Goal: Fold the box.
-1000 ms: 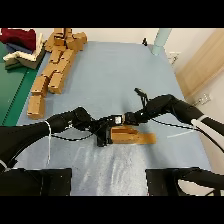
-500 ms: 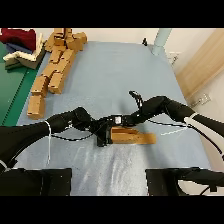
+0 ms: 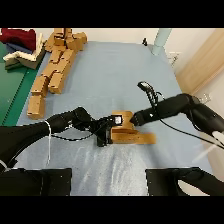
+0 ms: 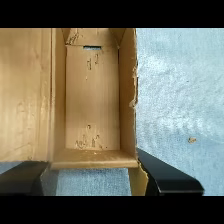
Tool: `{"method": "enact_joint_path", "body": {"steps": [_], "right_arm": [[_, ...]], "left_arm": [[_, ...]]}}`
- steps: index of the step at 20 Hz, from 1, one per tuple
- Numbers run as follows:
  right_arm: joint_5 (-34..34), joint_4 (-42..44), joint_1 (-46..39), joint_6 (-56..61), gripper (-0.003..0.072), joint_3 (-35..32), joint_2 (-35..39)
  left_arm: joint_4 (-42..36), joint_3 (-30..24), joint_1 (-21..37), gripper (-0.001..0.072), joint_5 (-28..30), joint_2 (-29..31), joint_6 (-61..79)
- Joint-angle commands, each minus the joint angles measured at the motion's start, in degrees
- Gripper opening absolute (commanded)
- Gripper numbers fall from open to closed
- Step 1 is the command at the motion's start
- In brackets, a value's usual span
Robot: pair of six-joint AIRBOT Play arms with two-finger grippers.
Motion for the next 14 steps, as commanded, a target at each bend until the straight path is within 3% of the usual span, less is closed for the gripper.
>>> {"method": "enact_joint_path", "body": {"steps": [1,2,3,4,5,8,14], "right_arm": [[-8.76,-2.25,1.05,-8.00,0.0004,-6.54,7.85],[-9.40,-3.78,1.64,-11.82,0.0115,-8.46,9.44],[-9.11,-5.29,1.81,-14.03,0.0385,-9.86,10.36],[-8.72,-7.04,1.81,-16.85,0.0533,-10.84,10.67],[-7.63,-9.51,1.79,-18.91,0.0537,-11.39,10.62],[0.13,-16.17,1.79,-25.83,0.0657,-12.28,9.62],[8.11,-10.25,1.79,-42.58,0.0648,-12.28,3.63]], "left_arm": [[-0.02,-0.02,0.07,0.0525,0.00,-0.02,0.00],[0.00,-0.02,0.07,0.0525,0.00,-0.02,0.00],[0.00,-0.02,0.07,0.0525,0.02,-0.02,0.00],[0.00,-0.02,0.09,0.0525,0.02,-0.02,0.00],[0.00,-0.02,0.07,0.0525,0.00,-0.02,0.00],[0.00,-0.02,0.07,0.0525,0.02,-0.02,0.00],[0.00,-0.02,0.07,0.0525,0.00,-0.02,0.00]]}}
